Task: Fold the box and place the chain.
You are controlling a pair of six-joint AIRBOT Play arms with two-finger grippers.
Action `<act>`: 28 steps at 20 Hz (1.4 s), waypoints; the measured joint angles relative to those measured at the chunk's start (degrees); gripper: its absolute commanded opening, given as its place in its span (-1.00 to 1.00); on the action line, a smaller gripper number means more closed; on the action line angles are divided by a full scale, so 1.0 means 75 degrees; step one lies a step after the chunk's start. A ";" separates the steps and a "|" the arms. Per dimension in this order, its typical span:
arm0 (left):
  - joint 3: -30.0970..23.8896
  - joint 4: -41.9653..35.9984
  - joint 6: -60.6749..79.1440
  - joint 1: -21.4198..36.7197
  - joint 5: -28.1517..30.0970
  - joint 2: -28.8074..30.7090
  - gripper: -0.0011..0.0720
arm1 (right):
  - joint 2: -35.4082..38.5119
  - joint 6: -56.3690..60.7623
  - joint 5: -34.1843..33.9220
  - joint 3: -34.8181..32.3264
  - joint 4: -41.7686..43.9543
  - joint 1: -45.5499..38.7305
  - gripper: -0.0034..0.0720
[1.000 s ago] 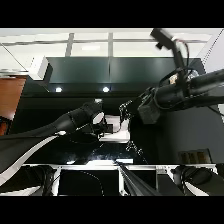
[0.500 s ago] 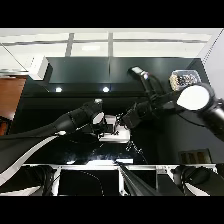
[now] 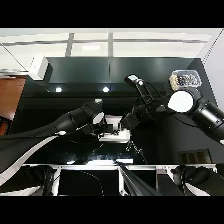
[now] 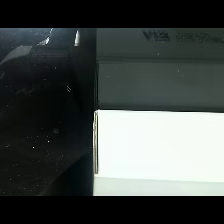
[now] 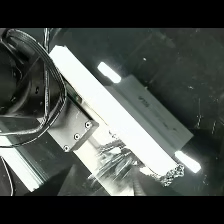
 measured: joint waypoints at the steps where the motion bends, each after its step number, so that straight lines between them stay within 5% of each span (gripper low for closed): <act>1: 0.0000 0.0000 0.0000 0.0000 0.0000 0.0000 -0.88 | 0.0009 -0.0050 0.0114 0.0000 -0.0038 -0.0070 0.24; 7: 0.0000 0.0000 0.0003 0.0000 0.0003 0.0000 -0.88 | 0.0912 -0.0565 0.1110 -0.0338 -0.0589 -0.1411 0.24; 13: 0.0000 0.0003 0.0000 0.0000 0.0003 0.0000 -0.88 | 0.2565 -0.1690 -0.0262 -0.2946 -0.0423 -0.2687 0.30; 14: 0.0000 0.0000 0.0003 0.0000 0.0003 0.0000 -0.88 | 0.2678 -0.1851 -0.0600 -0.3404 -0.0318 -0.2713 0.97; 19: 0.0000 0.0003 0.0003 0.0000 0.0003 0.0000 -0.88 | 0.2888 -0.3430 -0.1778 -0.4811 -0.0093 -0.2221 0.95; 28: 0.0000 0.0003 0.0003 0.0000 0.0000 0.0000 -0.88 | 0.1999 -0.7749 -0.2602 -0.5251 0.1740 -0.0970 0.93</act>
